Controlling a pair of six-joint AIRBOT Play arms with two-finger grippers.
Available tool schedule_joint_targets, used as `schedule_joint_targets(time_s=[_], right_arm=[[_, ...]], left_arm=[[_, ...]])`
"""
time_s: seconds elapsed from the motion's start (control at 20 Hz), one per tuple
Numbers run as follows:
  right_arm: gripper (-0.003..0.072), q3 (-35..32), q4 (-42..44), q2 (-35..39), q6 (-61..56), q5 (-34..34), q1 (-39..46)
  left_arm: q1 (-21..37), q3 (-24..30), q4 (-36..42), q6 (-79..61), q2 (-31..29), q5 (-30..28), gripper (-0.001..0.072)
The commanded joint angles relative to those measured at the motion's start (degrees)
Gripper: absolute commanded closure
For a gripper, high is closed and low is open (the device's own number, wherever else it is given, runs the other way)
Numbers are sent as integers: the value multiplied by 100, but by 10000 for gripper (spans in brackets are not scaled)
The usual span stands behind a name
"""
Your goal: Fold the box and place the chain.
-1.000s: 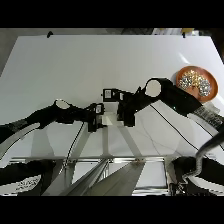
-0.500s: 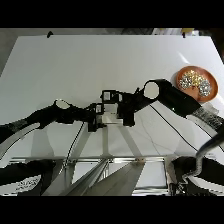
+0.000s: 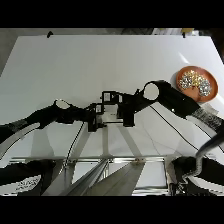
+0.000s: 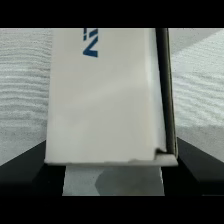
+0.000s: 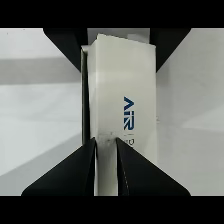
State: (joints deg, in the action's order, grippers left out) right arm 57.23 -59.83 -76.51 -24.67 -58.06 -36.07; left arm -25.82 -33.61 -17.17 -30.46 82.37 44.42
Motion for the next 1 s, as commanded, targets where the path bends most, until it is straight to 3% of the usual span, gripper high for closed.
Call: schedule_joint_targets(time_s=[0.0,0.25,0.45,0.6,0.8,0.85,0.95], right_arm=[[590,-94,-33,2,-13,151,-4],[588,-94,-24,9,-35,280,-7],[564,-94,33,9,-31,-144,-7],[482,-94,74,15,-33,-376,-4],[476,-94,330,160,-28,-387,-4],[436,-94,330,205,-28,-387,-4],[429,-94,328,299,-28,-382,-4]], left_arm=[[2,2,-4,-4,-2,0,398],[2,2,-4,-4,-2,0,398],[2,2,-4,-4,-2,0,398],[2,2,-4,-4,-2,0,398],[2,2,-4,-4,-2,0,398],[2,2,-4,-4,-2,0,398],[2,2,-4,-4,-2,0,398]])
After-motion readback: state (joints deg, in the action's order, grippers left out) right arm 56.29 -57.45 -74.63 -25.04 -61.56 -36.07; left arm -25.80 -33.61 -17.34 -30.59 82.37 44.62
